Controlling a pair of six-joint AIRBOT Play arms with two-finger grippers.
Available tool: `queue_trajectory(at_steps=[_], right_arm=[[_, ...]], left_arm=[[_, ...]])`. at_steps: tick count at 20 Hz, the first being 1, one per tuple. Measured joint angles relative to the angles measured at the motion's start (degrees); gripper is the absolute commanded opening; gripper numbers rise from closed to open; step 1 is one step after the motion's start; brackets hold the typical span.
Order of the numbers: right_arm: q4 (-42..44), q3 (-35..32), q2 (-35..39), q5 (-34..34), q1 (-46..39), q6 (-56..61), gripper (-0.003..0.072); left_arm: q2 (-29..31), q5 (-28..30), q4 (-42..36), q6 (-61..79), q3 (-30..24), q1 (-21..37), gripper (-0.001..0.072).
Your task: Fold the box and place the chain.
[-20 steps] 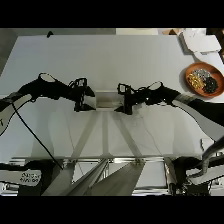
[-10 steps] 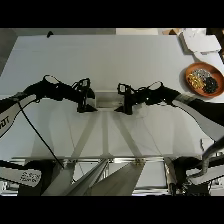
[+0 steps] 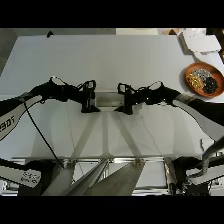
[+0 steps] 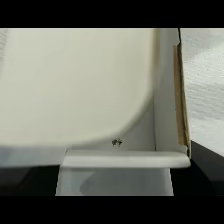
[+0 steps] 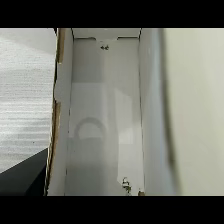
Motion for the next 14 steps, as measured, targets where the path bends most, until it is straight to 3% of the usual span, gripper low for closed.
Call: queue_trajectory(at_steps=[2,5,6,14], right_arm=[[0.0,0.0,0.0,0.0,0.0,0.0,0.0518],[0.0,0.0,0.0,-0.1,0.0,0.0,0.0518],[0.0,0.0,0.0,-0.1,0.0,0.0,0.0518],[0.0,0.0,0.0,0.0,0.0,0.0,0.0518]], left_arm=[[0.0,0.4,0.6,-0.3,0.0,-0.5,0.0672],[0.0,1.0,1.3,-0.5,0.0,-0.9,0.0317],[0.0,1.0,1.5,-0.6,0.0,-0.9,0.0253],[0.0,1.0,2.3,-0.7,0.0,-1.1,0.0257]])
